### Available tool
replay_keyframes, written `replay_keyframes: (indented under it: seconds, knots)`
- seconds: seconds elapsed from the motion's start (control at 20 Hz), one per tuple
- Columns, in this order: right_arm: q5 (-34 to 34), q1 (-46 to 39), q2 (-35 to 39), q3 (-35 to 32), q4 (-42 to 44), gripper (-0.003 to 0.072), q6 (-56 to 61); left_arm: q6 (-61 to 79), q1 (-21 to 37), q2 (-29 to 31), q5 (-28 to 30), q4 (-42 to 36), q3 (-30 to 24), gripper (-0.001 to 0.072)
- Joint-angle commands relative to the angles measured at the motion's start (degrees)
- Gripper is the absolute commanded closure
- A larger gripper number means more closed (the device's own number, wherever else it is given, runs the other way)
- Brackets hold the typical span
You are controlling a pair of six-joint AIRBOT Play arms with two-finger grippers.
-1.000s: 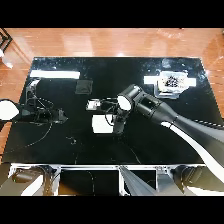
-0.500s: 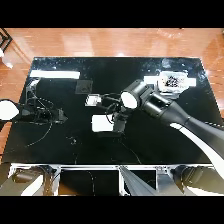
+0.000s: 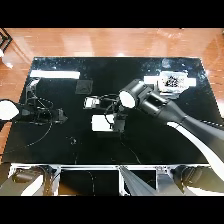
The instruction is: Fold the box and place the chain.
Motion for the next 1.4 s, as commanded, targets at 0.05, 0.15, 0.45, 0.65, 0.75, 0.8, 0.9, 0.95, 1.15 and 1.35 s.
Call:
replay_keyframes:
  seconds: [0.05,0.15,0.45,0.65,0.75,0.8,0.9,0.95,1.15,1.35]
  knots:
    - [-3.8,0.0,-4.3,-0.1,1.1,-0.0025,-2.9,0.2,1.2,0.0,-0.1,1.0,0.0,0.0063]
    - [-4.9,0.0,-4.4,0.0,1.2,-0.0025,-2.9,0.6,2.7,0.0,-0.1,0.9,0.0,0.0063]
    - [-4.8,0.0,-4.4,0.0,1.8,-0.0024,-2.6,1.7,3.5,0.0,0.0,0.7,0.0,0.0063]
    - [-4.8,0.0,-4.5,-0.1,2.0,-0.0024,-2.6,1.7,3.5,0.0,0.0,0.7,0.0,0.0063]
    - [-4.8,0.0,-4.9,-0.1,2.0,-0.0024,-2.5,1.7,3.5,0.0,0.0,0.5,0.0,0.0063]
    - [-4.9,0.0,-5.0,-0.1,2.0,-0.0023,-2.1,1.7,3.5,0.0,0.0,0.3,0.0,0.0063]
    - [-4.9,0.1,-5.2,-0.1,1.9,-0.0022,-1.5,1.7,3.5,0.0,0.0,0.3,0.0,0.0063]
    - [-5.0,0.1,-5.2,-0.1,1.7,-0.0021,-0.9,1.7,3.5,0.0,0.0,0.3,0.0,0.0063]
    - [-4.7,0.1,-5.2,-0.1,1.4,0.0146,1.1,1.7,3.5,0.0,0.1,0.3,0.0,0.0063]
    - [-3.5,0.1,-5.1,0.0,1.4,0.0365,1.1,1.7,3.5,0.0,0.1,0.3,0.0,0.0063]
